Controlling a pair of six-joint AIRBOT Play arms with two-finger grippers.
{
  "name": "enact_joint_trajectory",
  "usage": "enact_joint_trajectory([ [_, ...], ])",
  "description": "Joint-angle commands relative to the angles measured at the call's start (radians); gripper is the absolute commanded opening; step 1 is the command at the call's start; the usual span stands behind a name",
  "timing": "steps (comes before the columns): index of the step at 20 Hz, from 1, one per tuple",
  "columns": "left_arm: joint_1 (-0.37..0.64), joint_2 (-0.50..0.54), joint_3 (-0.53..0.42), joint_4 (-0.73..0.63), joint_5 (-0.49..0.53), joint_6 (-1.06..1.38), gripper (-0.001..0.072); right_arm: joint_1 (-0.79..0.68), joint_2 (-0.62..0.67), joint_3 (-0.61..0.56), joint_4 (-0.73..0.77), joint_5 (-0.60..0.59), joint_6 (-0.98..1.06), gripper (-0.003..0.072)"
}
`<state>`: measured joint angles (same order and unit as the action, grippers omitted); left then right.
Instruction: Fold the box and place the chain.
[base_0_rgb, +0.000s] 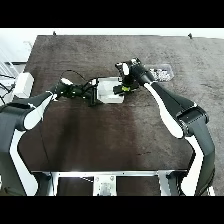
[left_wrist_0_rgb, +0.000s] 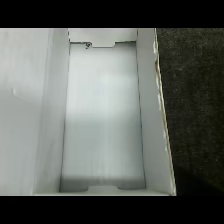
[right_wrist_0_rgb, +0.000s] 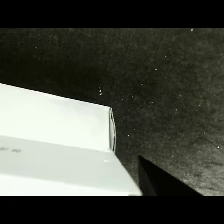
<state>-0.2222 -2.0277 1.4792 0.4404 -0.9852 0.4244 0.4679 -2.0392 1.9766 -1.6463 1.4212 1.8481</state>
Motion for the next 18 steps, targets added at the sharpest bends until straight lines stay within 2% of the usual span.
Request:
enact_joint_trajectory([
  [1, 0.000, 0.001, 0.001, 0.000, 0.000, 0.000, 0.0306, 0.015, -0.011, 0.012, -0.032, 0.012, 0.050, 0.0353],
  [3, 0.000, 0.001, 0.001, 0.000, 0.000, 0.000, 0.0306, 0.018, -0.016, 0.012, -0.034, 0.009, 0.093, 0.0291],
  [6, 0.000, 0.001, 0.001, 0.000, 0.000, 0.000, 0.0306, 0.023, -0.021, 0.012, -0.034, 0.013, 0.146, 0.0248],
  [7, 0.000, 0.001, 0.001, 0.000, 0.000, 0.000, 0.0306, 0.023, -0.021, 0.012, -0.033, 0.016, 0.191, 0.0205],
  [9, 0.000, 0.001, 0.001, 0.000, 0.000, 0.000, 0.0306, 0.023, -0.021, 0.012, -0.029, 0.020, 0.254, 0.0187],
  [10, 0.000, 0.001, 0.001, 0.000, 0.000, 0.000, 0.0306, 0.023, -0.023, 0.012, -0.029, 0.021, 0.268, 0.0132],
  [11, 0.000, 0.001, 0.001, 0.000, 0.000, 0.000, 0.0306, 0.022, -0.024, 0.012, -0.015, 0.021, 0.273, 0.0121],
  [13, 0.000, 0.001, 0.001, 0.000, 0.000, 0.000, 0.0306, 0.022, -0.024, 0.012, -0.012, 0.019, 0.273, 0.0011],
  [16, 0.000, 0.001, 0.001, 0.000, 0.000, 0.000, 0.0306, 0.022, -0.024, 0.012, -0.013, 0.016, 0.273, 0.0012],
  [18, 0.000, 0.001, 0.001, 0.000, 0.000, 0.000, 0.0306, 0.021, -0.023, 0.012, -0.012, 0.017, 0.272, 0.0291],
])
